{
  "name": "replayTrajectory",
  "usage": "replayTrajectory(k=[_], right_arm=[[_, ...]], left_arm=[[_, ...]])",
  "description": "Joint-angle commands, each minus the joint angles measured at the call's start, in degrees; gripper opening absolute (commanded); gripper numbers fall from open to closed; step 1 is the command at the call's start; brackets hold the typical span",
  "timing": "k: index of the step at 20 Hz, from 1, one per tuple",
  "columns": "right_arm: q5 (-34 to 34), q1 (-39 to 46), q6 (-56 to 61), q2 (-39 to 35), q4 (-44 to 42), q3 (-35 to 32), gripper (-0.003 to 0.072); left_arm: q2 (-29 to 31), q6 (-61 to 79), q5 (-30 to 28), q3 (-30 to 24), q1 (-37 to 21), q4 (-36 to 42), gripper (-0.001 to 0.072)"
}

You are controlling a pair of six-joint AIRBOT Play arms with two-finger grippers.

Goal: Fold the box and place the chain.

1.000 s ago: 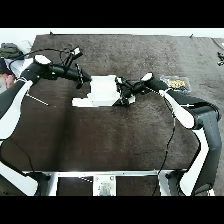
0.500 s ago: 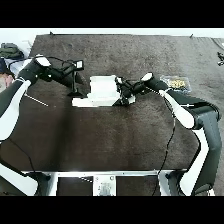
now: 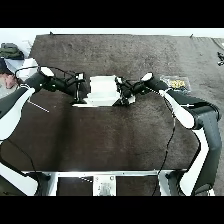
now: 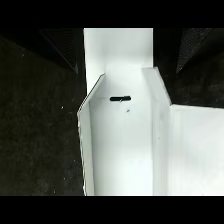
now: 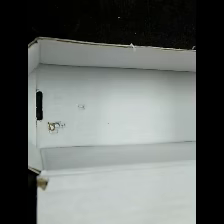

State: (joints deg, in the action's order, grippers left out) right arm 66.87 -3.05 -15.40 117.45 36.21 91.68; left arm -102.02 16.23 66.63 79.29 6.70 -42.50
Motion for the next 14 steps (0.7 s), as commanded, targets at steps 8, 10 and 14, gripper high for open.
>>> replayTrajectory(k=[8, 10, 14], right_arm=[[0.0, 0.0, 0.0, 0.0, 0.0, 0.0, 0.0280], [0.0, 0.0, 0.0, 0.0, 0.0, 0.0, 0.0281], [0.0, 0.0, 0.0, 0.0, 0.0, 0.0, 0.0280]], left_arm=[[-0.6, 1.8, -10.6, -3.8, 3.3, 1.5, 0.0712], [-0.9, 1.7, -10.7, -3.8, 3.4, 1.4, 0.0697], [-0.9, 1.7, -9.9, -3.8, 3.4, 1.4, 0.0295]])
